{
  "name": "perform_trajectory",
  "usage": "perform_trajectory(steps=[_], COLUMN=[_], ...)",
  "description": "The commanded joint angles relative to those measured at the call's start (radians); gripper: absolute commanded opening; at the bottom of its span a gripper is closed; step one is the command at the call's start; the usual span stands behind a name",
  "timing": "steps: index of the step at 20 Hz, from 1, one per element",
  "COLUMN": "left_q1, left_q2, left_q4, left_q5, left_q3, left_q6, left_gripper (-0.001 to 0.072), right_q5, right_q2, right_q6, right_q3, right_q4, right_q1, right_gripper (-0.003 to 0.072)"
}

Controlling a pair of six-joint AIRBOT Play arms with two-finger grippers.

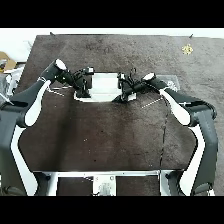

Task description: Fold the box and place the chain.

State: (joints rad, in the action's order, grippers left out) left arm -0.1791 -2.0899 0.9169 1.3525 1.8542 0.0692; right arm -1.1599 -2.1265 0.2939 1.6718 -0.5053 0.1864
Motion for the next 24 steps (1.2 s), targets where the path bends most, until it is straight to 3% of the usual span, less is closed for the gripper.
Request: perform_trajectory(steps=[1, 2, 3, 4, 5, 19, 20, 22, 24], left_q1=[-0.001, -0.001, -0.001, -0.001, -0.001, -0.002, -0.002, -0.002, -0.002], left_q2=[-0.003, -0.003, -0.003, -0.003, -0.003, -0.069, -0.069, -0.069, -0.069], left_q4=[-0.005, -0.011, -0.021, -0.035, -0.050, -0.254, -0.250, -0.250, -0.250], left_q5=[0.001, 0.001, 0.006, 0.034, 0.047, 0.042, 0.043, 0.041, 0.043], left_q3=[0.000, 0.000, 0.000, 0.000, 0.000, 0.000, 0.000, 0.000, 0.000], left_q6=[0.000, 0.001, 0.006, 0.005, 0.001, 0.000, 0.000, 0.000, 0.001], left_gripper=[0.0400, 0.0399, 0.0296, 0.0146, 0.0122, 0.0124, 0.0135, 0.0435, 0.0443], right_q5=[0.000, 0.000, 0.000, 0.000, 0.000, 0.000, 0.000, 0.000, 0.000], right_q2=[0.000, 0.000, 0.000, 0.000, 0.000, 0.000, 0.000, 0.000, 0.000], right_q6=[0.000, 0.000, 0.000, 0.000, 0.000, 0.000, 0.000, 0.000, 0.000], right_q3=[0.000, 0.000, 0.000, 0.000, 0.000, 0.000, 0.000, 0.000, 0.000], right_q4=[0.000, 0.000, 0.000, 0.000, 0.000, 0.000, 0.000, 0.000, 0.000], right_q1=[0.001, 0.001, 0.001, 0.001, 0.001, 0.001, 0.001, 0.001, 0.001], right_gripper=[0.0325, 0.0325, 0.0325, 0.0325, 0.0325, 0.0324, 0.0324, 0.0325, 0.0325])
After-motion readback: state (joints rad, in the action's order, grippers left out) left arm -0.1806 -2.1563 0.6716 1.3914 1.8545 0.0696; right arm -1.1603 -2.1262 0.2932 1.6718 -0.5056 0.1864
